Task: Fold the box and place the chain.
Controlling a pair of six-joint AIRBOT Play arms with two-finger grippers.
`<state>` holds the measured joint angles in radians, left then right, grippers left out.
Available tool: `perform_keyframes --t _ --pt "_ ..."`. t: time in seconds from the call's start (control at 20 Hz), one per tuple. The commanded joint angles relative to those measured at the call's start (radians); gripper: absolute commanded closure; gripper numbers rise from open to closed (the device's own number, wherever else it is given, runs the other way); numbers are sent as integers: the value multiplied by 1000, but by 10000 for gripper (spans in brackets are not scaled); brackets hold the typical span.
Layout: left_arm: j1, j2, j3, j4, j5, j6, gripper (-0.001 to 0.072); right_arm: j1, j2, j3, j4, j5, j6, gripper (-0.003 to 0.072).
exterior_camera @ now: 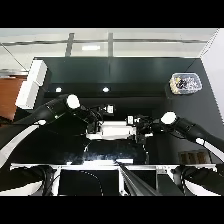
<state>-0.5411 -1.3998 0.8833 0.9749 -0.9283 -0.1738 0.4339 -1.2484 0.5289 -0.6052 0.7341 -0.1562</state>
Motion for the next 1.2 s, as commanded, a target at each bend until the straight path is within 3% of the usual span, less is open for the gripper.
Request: perform_keyframes --t 0.0,0.2,0.35,0.4,0.45,0.5,0.65,0.7,0.8,1.0,1.15 --pt "1 43 18 72 10 -111 25 0 -1 -1 0 1 0 269" --pt "2 170 21 308 -33 -400 18 0 -1 -1 0 0 0 269" --pt "11 267 21 412 -186 -576 28 0 -1 -1 2 -6 6 269" --pt "25 286 21 412 -253 -619 112 0 -1 -1 2 -6 6 269" --pt "41 298 21 399 -323 -663 375 0 -1 -1 2 -6 6 269" --pt "57 299 21 380 -404 -689 684 0 -1 -1 2 -6 6 268" --pt "68 299 -9 208 -571 -724 684 0 -1 -1 2 -6 6 269" --pt "61 299 -23 124 -562 -789 685 0 -1 -1 2 -6 6 269" --pt "49 299 -67 -81 -452 -851 685 0 -1 -1 2 -6 6 269" --pt "42 299 -163 -489 -51 -685 684 0 -1 -1 2 -6 6 269" --pt "36 297 -201 -530 208 -653 685 0 -1 -1 2 -6 6 269"
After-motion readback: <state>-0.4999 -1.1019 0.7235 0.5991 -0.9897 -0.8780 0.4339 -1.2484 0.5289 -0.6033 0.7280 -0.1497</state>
